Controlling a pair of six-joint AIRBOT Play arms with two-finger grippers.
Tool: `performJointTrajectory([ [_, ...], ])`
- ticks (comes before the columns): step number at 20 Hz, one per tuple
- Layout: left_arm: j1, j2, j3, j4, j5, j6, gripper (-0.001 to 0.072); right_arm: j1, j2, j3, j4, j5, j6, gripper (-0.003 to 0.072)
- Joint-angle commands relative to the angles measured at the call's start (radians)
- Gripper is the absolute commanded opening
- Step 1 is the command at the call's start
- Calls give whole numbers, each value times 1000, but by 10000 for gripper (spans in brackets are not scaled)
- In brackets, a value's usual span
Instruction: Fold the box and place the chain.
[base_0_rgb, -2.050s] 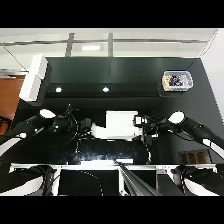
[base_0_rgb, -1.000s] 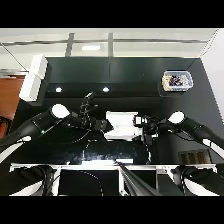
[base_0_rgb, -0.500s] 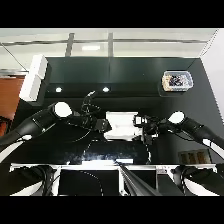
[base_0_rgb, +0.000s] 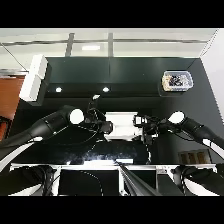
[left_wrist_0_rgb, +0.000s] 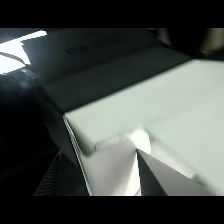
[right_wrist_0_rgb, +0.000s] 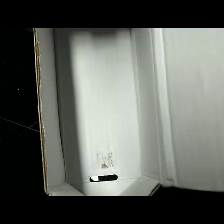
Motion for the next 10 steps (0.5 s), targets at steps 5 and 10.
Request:
performJointTrajectory([
  [5, -78, -108, 114, 237, -111, -256, 533, 0, 0, 0, 0, 0, 0, 477],
  [10, -142, -175, 202, 328, -209, -359, 527, 0, 0, 0, 0, 0, 0, 477],
])
